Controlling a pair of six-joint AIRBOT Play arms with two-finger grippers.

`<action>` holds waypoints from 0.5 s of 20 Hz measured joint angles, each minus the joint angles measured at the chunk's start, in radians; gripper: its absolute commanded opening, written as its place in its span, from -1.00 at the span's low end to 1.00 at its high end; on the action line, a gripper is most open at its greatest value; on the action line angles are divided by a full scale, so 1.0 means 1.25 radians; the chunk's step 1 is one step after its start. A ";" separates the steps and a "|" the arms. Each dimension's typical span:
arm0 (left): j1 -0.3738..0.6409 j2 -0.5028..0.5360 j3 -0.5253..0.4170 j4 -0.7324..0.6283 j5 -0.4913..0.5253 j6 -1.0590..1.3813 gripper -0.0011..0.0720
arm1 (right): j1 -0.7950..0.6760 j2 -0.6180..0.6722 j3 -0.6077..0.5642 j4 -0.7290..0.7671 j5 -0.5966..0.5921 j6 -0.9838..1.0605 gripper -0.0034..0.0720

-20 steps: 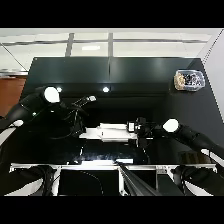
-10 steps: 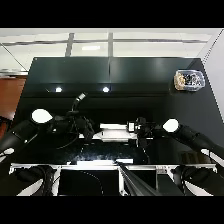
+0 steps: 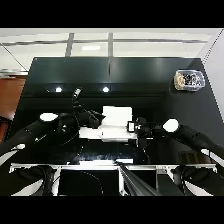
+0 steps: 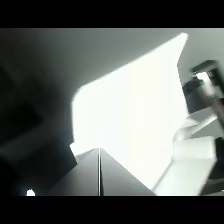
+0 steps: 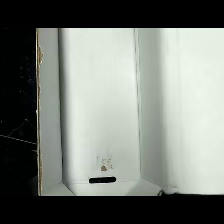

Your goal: Fold the box and place the chain.

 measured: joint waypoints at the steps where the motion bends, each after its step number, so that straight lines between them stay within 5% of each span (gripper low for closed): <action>1: -0.001 -0.015 0.000 -0.005 -0.002 0.005 -0.89 | 0.000 0.000 0.000 0.000 0.001 0.000 0.59; 10: 0.000 -0.045 0.042 0.117 -0.045 -0.009 -0.88 | 0.000 0.000 0.000 0.000 0.000 0.000 0.59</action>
